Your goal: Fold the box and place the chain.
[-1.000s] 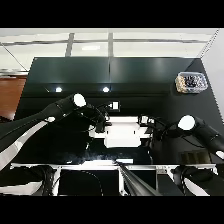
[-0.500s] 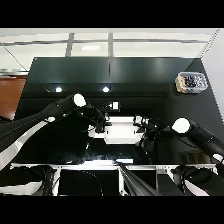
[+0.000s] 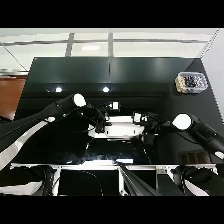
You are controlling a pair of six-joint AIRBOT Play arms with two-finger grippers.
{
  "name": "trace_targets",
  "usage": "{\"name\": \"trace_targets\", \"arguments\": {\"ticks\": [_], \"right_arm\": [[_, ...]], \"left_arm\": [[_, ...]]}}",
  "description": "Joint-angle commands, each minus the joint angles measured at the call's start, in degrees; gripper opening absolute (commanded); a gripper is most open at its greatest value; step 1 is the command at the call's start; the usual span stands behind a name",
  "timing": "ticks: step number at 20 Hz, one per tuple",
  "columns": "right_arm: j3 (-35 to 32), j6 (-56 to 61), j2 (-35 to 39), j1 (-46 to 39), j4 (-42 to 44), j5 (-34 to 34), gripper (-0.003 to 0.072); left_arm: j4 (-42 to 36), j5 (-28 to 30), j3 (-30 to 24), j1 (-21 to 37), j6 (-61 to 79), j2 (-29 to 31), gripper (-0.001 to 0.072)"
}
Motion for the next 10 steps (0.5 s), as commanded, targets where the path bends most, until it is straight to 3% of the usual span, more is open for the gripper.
{"name": "trace_targets", "arguments": {"ticks": [1, 10], "right_arm": [[0.28, -2.19, 0.02, -1.29, 1.77, -2.99, 0.0659], [0.26, -3.58, 0.02, -3.50, 4.63, -3.13, 0.0659]], "left_arm": [[0.00, -0.04, 0.00, -0.02, 0.02, 0.00, 0.0031], [0.00, -0.02, 0.00, -0.02, 0.02, 0.00, 0.0031]]}}
